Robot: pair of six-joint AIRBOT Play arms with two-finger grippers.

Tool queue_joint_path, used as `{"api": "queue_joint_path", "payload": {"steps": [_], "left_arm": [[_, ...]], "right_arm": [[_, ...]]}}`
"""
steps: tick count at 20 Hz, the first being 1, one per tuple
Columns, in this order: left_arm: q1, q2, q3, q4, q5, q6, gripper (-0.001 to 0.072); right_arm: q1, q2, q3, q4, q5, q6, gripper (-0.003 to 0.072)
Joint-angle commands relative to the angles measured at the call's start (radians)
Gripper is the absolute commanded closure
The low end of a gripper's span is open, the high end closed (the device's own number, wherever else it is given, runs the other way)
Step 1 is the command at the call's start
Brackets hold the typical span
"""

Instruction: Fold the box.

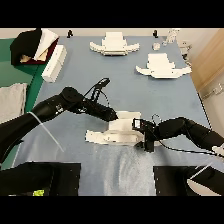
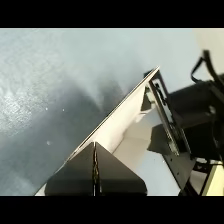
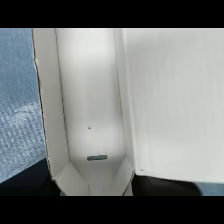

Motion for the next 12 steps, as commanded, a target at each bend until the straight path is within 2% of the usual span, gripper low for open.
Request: {"api": "queue_joint_path", "payload": {"steps": [1,5,12], "left_arm": [[0.002,-0.122,0.018,-0.015,0.022,-0.078,0.0696],[0.002,-0.201,0.018,-0.016,0.005,-0.117,0.0696],[0.001,-0.188,0.029,-0.057,-0.029,-0.059,0.0697]], "right_arm": [[0.001,0.001,0.0,0.0,0.0,0.0,0.0177],[0.001,0.001,0.0,0.0,0.0,0.0,0.0177],[0.001,0.001,0.0,0.0,0.0,0.0,0.0178]]}}
